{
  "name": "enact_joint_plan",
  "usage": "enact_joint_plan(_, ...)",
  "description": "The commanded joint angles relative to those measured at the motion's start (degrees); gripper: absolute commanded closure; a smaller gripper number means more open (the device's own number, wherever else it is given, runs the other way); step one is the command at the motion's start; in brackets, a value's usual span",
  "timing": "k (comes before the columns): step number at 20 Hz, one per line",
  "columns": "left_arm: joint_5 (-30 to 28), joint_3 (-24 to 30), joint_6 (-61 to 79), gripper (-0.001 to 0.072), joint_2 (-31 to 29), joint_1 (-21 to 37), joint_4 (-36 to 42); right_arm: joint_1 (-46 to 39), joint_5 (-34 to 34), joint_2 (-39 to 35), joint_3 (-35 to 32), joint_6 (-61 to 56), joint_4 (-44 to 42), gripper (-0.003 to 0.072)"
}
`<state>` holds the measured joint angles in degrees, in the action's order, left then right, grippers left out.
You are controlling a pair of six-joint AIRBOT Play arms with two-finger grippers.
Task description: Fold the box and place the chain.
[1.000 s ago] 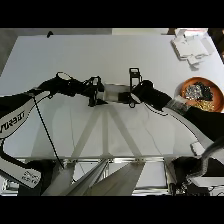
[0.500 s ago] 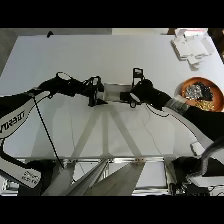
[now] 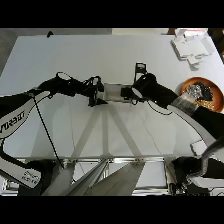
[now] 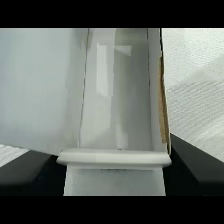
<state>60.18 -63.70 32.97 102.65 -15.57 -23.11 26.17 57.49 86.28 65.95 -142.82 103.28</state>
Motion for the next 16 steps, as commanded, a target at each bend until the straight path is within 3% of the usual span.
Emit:
enact_joint_plan(1, 0.02, -0.04, 0.02, 0.0332, 0.00, 0.00, -0.02, -2.82, 7.26, -4.59, 0.15, 6.99, -1.46, 0.0207)
enact_joint_plan(8, 0.02, -0.04, 0.02, 0.0332, 0.00, 0.00, 0.00, -20.06, 9.20, -19.50, 0.11, 19.39, -2.38, 0.0208)
enact_joint_plan(11, 0.02, -0.04, 0.02, 0.0332, 0.00, 0.00, 0.02, -27.76, 15.45, -20.31, 0.11, 28.65, 1.33, 0.0209)
enact_joint_plan(16, 0.04, -0.04, 0.02, 0.0332, 0.00, 0.00, 0.00, -41.40, 15.69, -20.17, 0.11, 39.08, 4.09, 0.0208)
